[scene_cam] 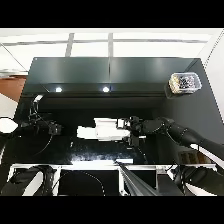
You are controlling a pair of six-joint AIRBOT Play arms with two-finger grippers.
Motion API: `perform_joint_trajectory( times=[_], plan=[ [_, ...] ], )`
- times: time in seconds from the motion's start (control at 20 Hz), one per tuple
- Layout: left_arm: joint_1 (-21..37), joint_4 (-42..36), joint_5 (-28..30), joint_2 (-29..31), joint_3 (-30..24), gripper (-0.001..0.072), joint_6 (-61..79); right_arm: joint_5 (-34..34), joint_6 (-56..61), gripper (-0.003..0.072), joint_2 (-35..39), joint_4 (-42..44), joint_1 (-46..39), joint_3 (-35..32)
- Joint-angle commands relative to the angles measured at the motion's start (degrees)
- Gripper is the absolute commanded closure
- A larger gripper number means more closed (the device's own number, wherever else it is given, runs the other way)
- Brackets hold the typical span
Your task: Fold the box and place the chain.
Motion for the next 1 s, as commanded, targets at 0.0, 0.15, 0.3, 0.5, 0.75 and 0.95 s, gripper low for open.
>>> perform_joint_trajectory(
  times=[0.0, 0.15, 0.3, 0.5, 0.75, 0.95],
  plan=[
    [3.19, -10.49, -1.36, -4.96, -3.72, 0.0673, -8.24, 0.00, 0.02, 0.0216, 0.00, 0.00, 0.07, 0.07],
    [-1.60, -21.05, -1.64, -13.49, -3.76, 0.0675, -0.79, 0.02, 0.02, 0.0216, 0.00, 0.00, 0.07, 0.07],
    [-7.39, -22.62, 3.06, -21.46, -3.23, 0.0675, -0.31, 0.00, 0.02, 0.0216, 0.00, 0.00, 0.07, 0.07],
    [-12.63, -23.04, 3.82, -25.55, -0.98, 0.0571, 0.17, -0.46, 0.02, 0.0216, 0.00, 0.00, 0.07, 0.07],
    [-13.49, -21.38, -2.05, -25.35, 4.11, 0.0082, 2.21, -0.50, 0.02, 0.0216, 0.00, 0.00, 0.07, 0.07],
    [-13.51, -21.53, -6.64, -25.22, 7.61, 0.0082, 1.97, -0.61, 0.02, 0.0216, 0.00, -0.02, 0.07, 0.07]
  ],
)
